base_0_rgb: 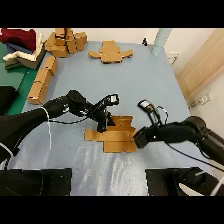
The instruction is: Fold the box.
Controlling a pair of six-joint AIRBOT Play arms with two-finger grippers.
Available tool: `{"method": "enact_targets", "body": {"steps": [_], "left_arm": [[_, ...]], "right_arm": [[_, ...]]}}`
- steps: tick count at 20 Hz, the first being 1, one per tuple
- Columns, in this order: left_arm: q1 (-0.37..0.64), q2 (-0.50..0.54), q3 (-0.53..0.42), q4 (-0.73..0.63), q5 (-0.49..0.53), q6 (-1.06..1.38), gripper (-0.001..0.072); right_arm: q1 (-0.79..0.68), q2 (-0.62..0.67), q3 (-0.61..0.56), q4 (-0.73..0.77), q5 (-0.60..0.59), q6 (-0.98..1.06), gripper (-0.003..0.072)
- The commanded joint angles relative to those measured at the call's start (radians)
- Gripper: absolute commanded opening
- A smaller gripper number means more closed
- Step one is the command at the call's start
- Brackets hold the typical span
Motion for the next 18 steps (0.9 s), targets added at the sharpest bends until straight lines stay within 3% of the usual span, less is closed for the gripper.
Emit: {"method": "enact_targets", "body": {"steps": [1,2,4,9,13,18], "left_arm": [[0.0,0.0,0.0,0.0,0.001,0.0,0.0014],[0.0,0.0,0.0,0.0,0.001,0.0,0.0014],[0.0,0.0,0.0,0.0,0.001,0.0,0.0014],[0.0,0.0,0.0,0.0,0.001,0.0,0.0014],[0.0,0.0,0.0,0.0,0.001,0.0,0.0014],[0.0,0.0,0.0,0.0,0.001,0.0,0.0014]], "right_arm": [[0.253,0.014,-0.02,-0.211,-0.046,-0.068,0.0008],[0.337,-0.015,-0.026,-0.279,-0.06,-0.09,0.0051],[0.452,-0.092,-0.031,-0.414,-0.033,-0.104,0.0532],[0.491,-0.264,-0.03,-0.545,0.056,-0.07,0.0551],[0.489,-0.278,-0.031,-0.729,0.057,0.113,0.055],[0.489,-0.277,-0.026,-0.764,0.06,0.19,0.0548]]}}
